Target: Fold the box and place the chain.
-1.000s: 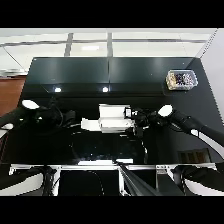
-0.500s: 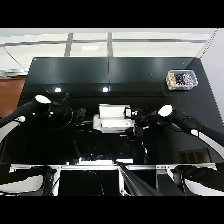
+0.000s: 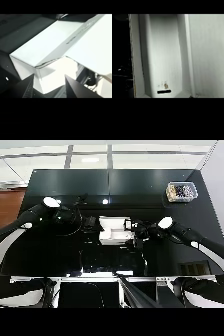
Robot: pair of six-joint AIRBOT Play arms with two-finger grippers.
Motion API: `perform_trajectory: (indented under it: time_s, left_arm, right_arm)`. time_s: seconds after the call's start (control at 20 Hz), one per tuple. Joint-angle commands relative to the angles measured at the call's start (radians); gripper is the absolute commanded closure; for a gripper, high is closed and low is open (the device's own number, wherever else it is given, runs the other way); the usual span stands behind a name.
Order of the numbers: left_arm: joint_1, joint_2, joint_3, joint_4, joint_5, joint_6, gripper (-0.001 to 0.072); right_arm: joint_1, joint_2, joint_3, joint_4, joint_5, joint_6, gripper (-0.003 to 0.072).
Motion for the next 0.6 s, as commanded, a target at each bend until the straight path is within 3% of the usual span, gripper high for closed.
perform_trajectory:
  time_s: [0.0,0.2,0.35,0.55]
  left_arm:
    - [-0.057,-0.001,0.05,0.106,0.008,-0.113,0.027]
    - [-0.092,0.0,0.064,0.194,0.047,-0.218,0.0269]
    - [-0.118,0.0,0.064,0.23,0.069,-0.283,0.0315]
    - [-0.2,0.0,0.068,0.388,0.149,-0.457,0.0315]
  right_arm:
    - [0.0,0.0,0.001,0.0,0.0,0.0,0.0591]
    - [0.0,0.0,0.001,0.0,0.0,0.0,0.0591]
    - [0.0,0.0,0.001,0.0,0.0,0.0,0.0591]
    - [0.0,0.0,0.001,0.0,0.0,0.0,0.059]
